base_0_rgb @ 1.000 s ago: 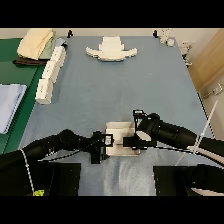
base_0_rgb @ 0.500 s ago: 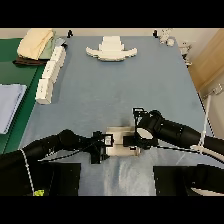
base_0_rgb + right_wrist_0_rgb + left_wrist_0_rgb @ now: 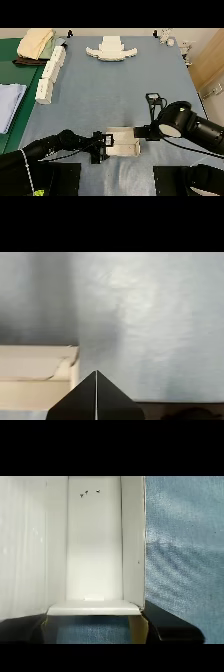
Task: Fold the box.
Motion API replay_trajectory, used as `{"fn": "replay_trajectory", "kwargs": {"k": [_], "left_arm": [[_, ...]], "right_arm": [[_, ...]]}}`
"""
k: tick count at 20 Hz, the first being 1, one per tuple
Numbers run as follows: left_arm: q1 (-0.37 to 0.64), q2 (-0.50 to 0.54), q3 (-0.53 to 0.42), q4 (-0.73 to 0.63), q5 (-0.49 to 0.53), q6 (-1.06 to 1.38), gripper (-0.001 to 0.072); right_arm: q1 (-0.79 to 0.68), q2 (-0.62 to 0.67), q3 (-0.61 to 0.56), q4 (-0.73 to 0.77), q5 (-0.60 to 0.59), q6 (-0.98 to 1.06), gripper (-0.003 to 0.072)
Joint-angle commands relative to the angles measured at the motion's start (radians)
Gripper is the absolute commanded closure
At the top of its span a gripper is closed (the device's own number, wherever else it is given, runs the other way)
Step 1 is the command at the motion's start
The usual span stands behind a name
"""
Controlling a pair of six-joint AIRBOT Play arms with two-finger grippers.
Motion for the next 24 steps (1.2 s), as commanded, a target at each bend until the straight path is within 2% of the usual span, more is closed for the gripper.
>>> {"fn": "replay_trajectory", "kwargs": {"k": [1,3,5,7,8,11,14,16,19,21,24], "left_arm": [[0.001,0.001,0.000,0.000,0.000,0.000,0.0197],[0.001,0.001,0.000,0.000,0.000,0.000,0.0197],[0.001,0.001,0.000,0.000,0.000,0.000,0.0197],[0.001,0.001,0.000,0.000,0.000,0.000,0.0197],[0.001,0.001,0.000,0.000,0.000,0.000,0.0197],[0.001,0.001,0.000,0.000,0.000,0.000,0.0198],[0.001,0.000,0.000,0.000,0.000,0.000,0.0197],[0.001,0.001,0.000,0.000,0.000,0.000,0.0197],[0.001,0.000,0.000,0.000,0.000,0.000,0.0197],[0.001,0.001,0.000,0.000,0.000,0.000,0.0197],[0.001,0.000,0.000,0.000,0.000,0.000,0.0197]], "right_arm": [[-0.138,0.052,-0.026,-0.038,0.016,-0.138,0.0685],[-0.299,0.028,-0.060,0.053,-0.081,-0.304,0.0685],[-0.467,-0.028,-0.079,0.215,-0.205,-0.511,0.0685],[-0.619,-0.110,-0.079,0.434,-0.290,-0.750,0.0685],[-0.691,-0.160,-0.079,0.590,-0.297,-0.872,0.0685],[-0.817,-0.317,-0.079,1.051,-0.204,-1.269,0.0685],[-0.821,-0.429,-0.079,1.330,0.002,-1.495,0.0685],[-0.806,-0.456,-0.079,1.386,0.093,-1.564,0.0684],[-0.758,-0.443,-0.079,1.317,0.151,-1.611,0.0684],[-0.699,-0.417,-0.082,1.239,0.135,-1.612,0.0684],[-0.586,-0.346,-0.115,1.177,0.052,-1.643,0.0684]]}}
